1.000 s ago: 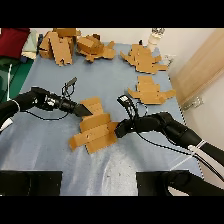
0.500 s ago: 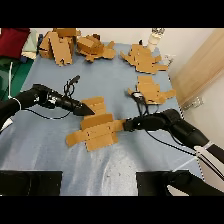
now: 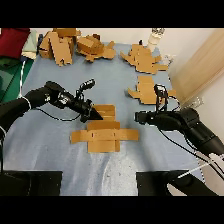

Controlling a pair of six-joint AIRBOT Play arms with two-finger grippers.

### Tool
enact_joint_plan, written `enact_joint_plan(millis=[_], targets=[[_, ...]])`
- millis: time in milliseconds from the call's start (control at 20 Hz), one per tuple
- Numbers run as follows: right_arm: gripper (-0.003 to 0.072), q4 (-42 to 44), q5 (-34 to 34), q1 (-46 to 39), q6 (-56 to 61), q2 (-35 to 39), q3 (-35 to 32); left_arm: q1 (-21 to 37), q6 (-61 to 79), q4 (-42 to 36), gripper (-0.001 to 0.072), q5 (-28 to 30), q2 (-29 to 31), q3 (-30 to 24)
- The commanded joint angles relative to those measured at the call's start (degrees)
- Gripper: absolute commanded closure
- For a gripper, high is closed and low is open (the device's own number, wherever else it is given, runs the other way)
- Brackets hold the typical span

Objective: Fold the box.

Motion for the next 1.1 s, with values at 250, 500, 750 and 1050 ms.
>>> enact_joint_plan(millis=[250, 500, 750, 1050], targets=[[0.0459, 0.31, 3.52, 0.11, 1.27, -1.38, -0.02, -0.76, 4.63, -2.51, 0.0696, 7.48, 0.85, 0.24], [0.0458, 0.46, 3.78, 0.11, 1.25, -3.02, -0.02, -4.55, 12.00, -4.68, 0.0696, 14.69, 6.67, -3.82], [0.0459, 0.44, 4.52, 0.11, 1.22, -3.17, -0.02, -7.89, 24.09, -9.99, 0.0695, 20.92, 13.31, -13.79], [0.0459, 1.09, 5.49, 0.17, 1.18, -3.15, -0.02, -7.85, 23.39, -9.94, 0.0695, 20.94, 10.10, -14.58]])
